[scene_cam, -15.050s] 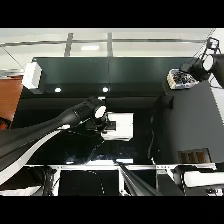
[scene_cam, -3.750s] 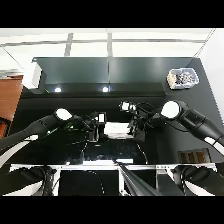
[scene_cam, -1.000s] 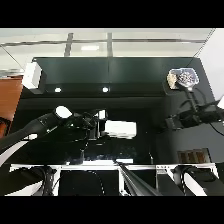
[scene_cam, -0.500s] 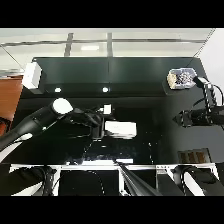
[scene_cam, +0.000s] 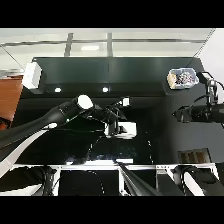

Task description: Fold the box and place the chain.

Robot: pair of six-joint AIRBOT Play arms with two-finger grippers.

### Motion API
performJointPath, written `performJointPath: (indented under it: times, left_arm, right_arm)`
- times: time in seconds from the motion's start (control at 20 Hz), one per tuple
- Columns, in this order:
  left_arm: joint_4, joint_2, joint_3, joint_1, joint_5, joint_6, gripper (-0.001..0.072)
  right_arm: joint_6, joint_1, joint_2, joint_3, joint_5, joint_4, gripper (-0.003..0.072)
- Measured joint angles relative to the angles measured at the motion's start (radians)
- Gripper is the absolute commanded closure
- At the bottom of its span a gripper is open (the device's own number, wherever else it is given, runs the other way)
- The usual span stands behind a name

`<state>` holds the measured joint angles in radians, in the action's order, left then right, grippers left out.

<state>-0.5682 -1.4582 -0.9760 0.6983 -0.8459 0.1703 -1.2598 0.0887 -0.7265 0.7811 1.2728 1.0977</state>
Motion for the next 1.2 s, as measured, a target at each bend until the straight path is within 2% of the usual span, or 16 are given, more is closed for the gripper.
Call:
performJointPath:
  times: [0.6,0.9,0.95,1.05,1.2]
  left_arm:
    - [-0.107,-0.027,-0.033,0.051,-0.046,0.06,0.0002]
    - [-0.27,-0.043,-0.037,0.087,-0.047,0.062,0.0002]
    - [-0.286,-0.048,-0.038,0.09,-0.044,0.062,0.0034]
    - [-0.308,-0.054,-0.039,0.095,-0.029,0.072,0.0326]
    - [-0.359,-0.028,-0.048,0.079,-0.039,0.219,0.034]
  right_arm:
    - [0.022,0.0,0.0,0.0,-0.02,0.0,0.0673]
    - [0.022,0.0,0.0,0.0,-0.021,0.0,0.0673]
    - [0.022,0.0,0.0,0.0,-0.021,-0.001,0.0673]
    - [0.022,0.0,0.0,0.0,-0.021,0.0,0.0673]
    - [0.023,0.0,0.0,0.0,-0.022,-0.001,0.0673]
